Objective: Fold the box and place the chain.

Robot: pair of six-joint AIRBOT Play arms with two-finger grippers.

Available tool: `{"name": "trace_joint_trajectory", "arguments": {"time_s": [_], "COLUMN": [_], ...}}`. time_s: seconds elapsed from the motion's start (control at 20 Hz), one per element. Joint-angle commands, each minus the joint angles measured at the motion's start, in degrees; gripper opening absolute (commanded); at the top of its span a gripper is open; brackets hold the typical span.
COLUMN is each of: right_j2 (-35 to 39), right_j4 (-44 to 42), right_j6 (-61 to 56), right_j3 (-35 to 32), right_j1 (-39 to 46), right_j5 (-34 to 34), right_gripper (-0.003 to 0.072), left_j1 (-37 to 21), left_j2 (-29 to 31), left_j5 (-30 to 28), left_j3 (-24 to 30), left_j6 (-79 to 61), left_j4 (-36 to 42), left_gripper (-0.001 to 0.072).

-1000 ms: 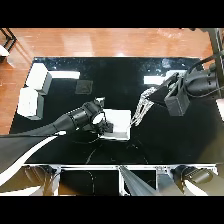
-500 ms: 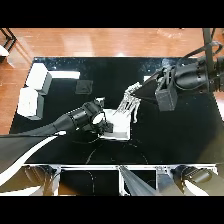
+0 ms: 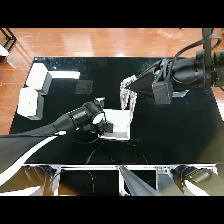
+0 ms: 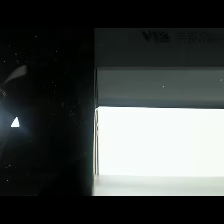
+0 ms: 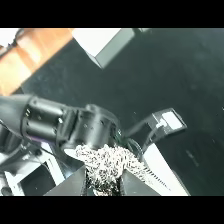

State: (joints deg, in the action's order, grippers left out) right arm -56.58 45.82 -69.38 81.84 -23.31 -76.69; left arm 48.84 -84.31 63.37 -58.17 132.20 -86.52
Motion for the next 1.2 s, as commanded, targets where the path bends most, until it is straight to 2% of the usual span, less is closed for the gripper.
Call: {"name": "trace_joint_trajectory", "arguments": {"time_s": [0.0, 0.25, 0.85, 1.0, 1.15], "right_j2": [-0.1, -0.2, -0.2, -0.2, -0.2], "right_j4": [-2.2, -2.1, 2.8, 5.9, 5.3], "right_j6": [0.6, 0.6, 0.2, -0.7, -0.7], "right_j3": [0.0, -0.4, -12.0, -12.3, -12.5], "right_j1": [0.0, 0.0, 0.0, 0.0, 0.0], "right_j5": [1.1, 0.5, -0.4, -2.4, -3.6], "right_gripper": [0.0017, 0.0017, 0.0018, 0.0018, 0.0018], "left_j1": [0.0, 0.0, 0.0, 0.0, 0.0], "left_j2": [0.0, 0.0, 0.0, 0.0, 0.0], "left_j5": [-0.1, -0.1, -0.2, -0.1, -0.1], "left_j3": [0.0, 0.0, 0.0, 0.0, 0.0], "left_j6": [0.0, 0.0, 0.0, 0.0, 0.0], "left_j4": [0.0, 0.0, 0.0, 0.0, 0.0], "left_gripper": [0.0021, 0.0021, 0.0021, 0.0021, 0.0021]}}
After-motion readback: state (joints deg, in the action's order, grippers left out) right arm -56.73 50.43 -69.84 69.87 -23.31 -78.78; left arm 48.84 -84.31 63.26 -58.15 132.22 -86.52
